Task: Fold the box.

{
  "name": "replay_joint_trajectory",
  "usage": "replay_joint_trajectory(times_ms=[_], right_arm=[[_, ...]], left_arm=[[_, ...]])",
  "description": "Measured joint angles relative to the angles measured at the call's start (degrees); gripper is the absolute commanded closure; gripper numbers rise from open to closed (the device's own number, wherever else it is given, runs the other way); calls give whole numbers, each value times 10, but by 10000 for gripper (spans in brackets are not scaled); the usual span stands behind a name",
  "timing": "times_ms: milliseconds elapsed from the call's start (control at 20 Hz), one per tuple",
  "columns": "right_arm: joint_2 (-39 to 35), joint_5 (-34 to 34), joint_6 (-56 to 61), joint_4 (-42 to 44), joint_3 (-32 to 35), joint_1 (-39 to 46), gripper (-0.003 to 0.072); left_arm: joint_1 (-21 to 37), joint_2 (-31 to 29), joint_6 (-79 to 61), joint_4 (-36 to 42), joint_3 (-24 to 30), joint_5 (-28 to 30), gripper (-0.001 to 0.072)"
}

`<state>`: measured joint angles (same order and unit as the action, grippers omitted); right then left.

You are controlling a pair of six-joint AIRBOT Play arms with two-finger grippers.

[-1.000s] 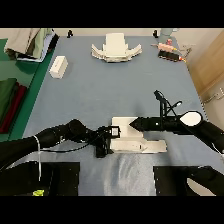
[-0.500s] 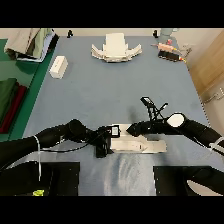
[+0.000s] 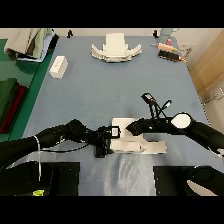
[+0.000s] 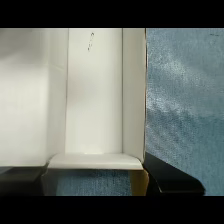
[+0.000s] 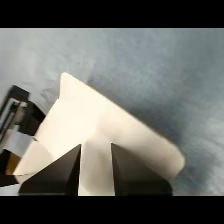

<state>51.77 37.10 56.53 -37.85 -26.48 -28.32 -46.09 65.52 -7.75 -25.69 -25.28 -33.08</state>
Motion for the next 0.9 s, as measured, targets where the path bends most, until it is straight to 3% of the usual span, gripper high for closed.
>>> replay_joint_trajectory(times_ms=[250,300,350,450,650,900], right_arm=[[-122,88,-10,-43,-4,0,404],[-149,119,-14,-59,-4,0,358],[-172,146,-16,-76,-5,0,218],[-213,202,-23,-123,-3,0,137],[-258,275,-72,-239,10,0,119],[-272,296,-144,-332,35,0,119]], left_arm=[[0,0,2,2,0,0,241],[0,0,2,2,0,0,241],[0,0,2,2,0,0,241],[0,0,2,2,0,0,241],[0,0,3,2,0,0,241],[0,0,3,2,0,0,241]])
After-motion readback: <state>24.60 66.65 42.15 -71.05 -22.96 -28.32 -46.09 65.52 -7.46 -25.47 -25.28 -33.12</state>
